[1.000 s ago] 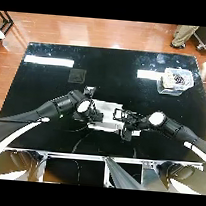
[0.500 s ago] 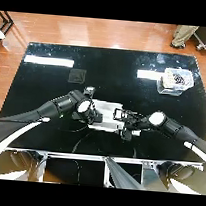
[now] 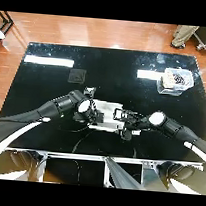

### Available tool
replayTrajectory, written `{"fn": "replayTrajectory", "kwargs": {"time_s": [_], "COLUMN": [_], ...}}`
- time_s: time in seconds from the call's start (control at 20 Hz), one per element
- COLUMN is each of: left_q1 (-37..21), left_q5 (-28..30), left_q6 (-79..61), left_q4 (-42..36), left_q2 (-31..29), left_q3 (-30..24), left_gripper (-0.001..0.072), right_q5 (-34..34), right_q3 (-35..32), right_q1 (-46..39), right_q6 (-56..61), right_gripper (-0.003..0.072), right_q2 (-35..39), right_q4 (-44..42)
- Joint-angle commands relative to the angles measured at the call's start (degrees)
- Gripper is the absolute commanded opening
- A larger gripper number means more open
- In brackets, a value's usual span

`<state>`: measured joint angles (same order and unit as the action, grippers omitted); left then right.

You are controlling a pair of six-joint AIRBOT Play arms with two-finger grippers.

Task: Fold the box and place the chain.

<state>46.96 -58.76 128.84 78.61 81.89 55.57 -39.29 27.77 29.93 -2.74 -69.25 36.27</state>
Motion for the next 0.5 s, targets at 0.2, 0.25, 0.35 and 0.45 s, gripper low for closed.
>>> {"fn": "replayTrajectory", "kwargs": {"time_s": [0.2,0.25,0.35,0.45], "left_q1": [0.0,0.0,0.0,0.0], "left_q5": [-0.5,-1.0,-3.7,-4.9], "left_q6": [0.4,0.4,0.4,0.5], "left_q4": [1.0,1.4,3.5,5.6], "left_q2": [0.0,0.0,-0.1,-0.1], "left_q3": [0.1,0.1,1.1,2.6], "left_gripper": [0.0374,0.0375,0.0376,0.0377], "right_q5": [-0.1,-0.1,-0.1,-0.1], "right_q3": [0.0,0.0,0.0,0.0], "right_q1": [0.1,0.1,0.1,0.1], "right_q6": [0.0,0.0,0.0,0.0], "right_gripper": [0.0331,0.033,0.033,0.033], "right_q2": [0.0,0.0,0.0,0.0], "right_q4": [0.0,0.0,0.0,0.0]}}
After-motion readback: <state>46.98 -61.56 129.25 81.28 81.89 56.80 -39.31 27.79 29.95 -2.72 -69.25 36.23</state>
